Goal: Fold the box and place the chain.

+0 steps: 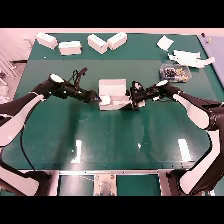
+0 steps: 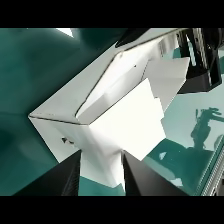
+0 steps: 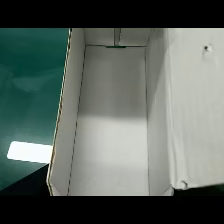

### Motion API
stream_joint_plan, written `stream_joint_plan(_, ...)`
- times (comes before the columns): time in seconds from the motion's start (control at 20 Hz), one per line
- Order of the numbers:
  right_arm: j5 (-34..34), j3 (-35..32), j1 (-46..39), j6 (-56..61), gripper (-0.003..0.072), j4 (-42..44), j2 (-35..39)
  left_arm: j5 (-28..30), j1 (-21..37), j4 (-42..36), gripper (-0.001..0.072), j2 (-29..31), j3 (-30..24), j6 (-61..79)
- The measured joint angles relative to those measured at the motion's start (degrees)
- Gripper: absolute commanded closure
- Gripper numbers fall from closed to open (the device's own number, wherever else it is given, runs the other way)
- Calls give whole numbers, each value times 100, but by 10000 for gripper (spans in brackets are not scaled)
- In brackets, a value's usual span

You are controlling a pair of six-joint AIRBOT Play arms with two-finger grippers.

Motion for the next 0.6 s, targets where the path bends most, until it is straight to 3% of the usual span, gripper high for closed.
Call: stream_joint_plan(0.6,-7,0,0,2,118,11,0,339,-9,46,393,0,0,-697)
